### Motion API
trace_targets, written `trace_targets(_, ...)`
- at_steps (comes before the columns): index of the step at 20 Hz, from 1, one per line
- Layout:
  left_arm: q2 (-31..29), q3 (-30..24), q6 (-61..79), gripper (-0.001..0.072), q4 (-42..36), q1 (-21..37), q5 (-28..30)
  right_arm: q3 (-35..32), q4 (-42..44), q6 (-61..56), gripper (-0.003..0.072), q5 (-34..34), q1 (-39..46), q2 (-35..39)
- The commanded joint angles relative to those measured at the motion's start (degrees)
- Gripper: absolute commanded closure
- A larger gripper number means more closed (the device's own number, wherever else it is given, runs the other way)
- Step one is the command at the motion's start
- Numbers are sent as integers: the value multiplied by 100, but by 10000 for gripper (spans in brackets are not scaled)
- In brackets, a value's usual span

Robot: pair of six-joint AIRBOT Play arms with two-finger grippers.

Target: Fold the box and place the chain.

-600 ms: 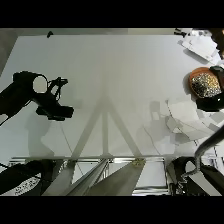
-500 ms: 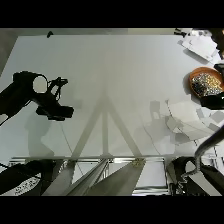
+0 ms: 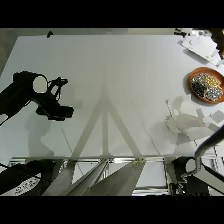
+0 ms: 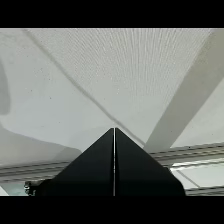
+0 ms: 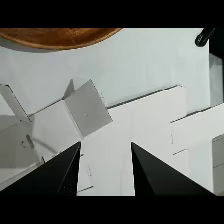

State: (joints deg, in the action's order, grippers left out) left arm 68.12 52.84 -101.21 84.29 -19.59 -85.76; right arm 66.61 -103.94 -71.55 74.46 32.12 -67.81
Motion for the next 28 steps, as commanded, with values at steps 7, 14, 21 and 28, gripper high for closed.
trace_targets(7, -4, -2, 2, 698, 0, -4, 2, 1895, 1521, 1027, 240, 1484, 1443, -2664)
trace_targets(14, -4, -2, 2, 698, 0, -4, 0, 1895, 1556, 1598, 245, 2087, 1432, -3681)
trace_targets(21, -4, -2, 2, 698, 0, -4, 2, 1891, 1853, 1652, 481, 2131, 1425, -3696)
trace_targets(28, -4, -2, 2, 698, 0, -4, 2, 1884, 3545, 2267, 684, 2774, 1364, -3657)
